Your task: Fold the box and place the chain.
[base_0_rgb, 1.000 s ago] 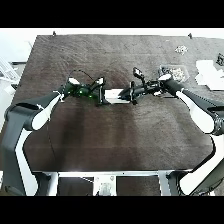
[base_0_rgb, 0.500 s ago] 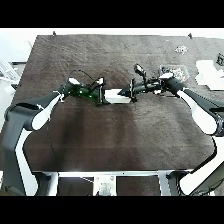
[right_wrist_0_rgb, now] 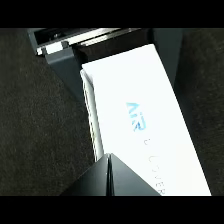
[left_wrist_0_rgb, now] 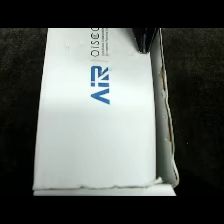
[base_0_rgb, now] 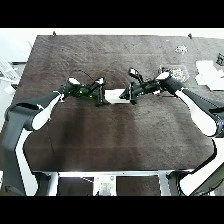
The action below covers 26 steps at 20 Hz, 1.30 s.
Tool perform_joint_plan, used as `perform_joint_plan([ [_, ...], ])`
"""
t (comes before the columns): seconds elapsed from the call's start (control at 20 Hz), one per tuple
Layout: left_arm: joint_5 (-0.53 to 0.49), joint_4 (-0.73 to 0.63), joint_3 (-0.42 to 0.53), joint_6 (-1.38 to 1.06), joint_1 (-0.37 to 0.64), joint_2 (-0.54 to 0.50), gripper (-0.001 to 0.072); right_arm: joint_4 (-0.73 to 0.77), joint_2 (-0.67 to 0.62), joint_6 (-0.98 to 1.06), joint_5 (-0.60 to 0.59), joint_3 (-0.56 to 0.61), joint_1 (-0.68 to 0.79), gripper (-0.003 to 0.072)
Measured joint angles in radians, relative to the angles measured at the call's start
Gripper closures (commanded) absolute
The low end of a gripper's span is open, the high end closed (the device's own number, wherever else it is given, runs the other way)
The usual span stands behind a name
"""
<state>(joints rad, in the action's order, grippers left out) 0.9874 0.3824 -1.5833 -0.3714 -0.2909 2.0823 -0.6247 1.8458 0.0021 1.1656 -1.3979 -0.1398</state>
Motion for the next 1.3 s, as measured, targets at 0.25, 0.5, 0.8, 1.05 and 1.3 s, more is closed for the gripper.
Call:
perform_joint_plan([
  [0.25, 0.000, 0.000, 0.000, 0.000, 0.000, 0.000, 0.0074, -0.053, -0.003, 0.016, -0.011, -0.013, -0.012, 0.0681],
  [0.5, 0.000, -0.002, 0.000, 0.001, 0.000, 0.000, 0.0074, -0.053, -0.075, 0.020, -0.034, -0.044, 0.002, 0.0681],
  [0.8, 0.000, -0.002, 0.000, 0.001, 0.000, 0.000, 0.0074, -0.014, -0.203, 0.076, -0.035, -0.054, 0.013, 0.0683],
  [1.05, 0.000, -0.001, 0.000, 0.001, 0.000, 0.000, 0.0074, -0.008, -0.326, 0.207, -0.061, 0.019, 0.014, 0.0684],
  [1.3, 0.000, -0.001, 0.000, 0.001, 0.000, 0.000, 0.0074, -0.021, -0.576, 0.313, -0.221, 0.280, 0.017, 0.0683],
])
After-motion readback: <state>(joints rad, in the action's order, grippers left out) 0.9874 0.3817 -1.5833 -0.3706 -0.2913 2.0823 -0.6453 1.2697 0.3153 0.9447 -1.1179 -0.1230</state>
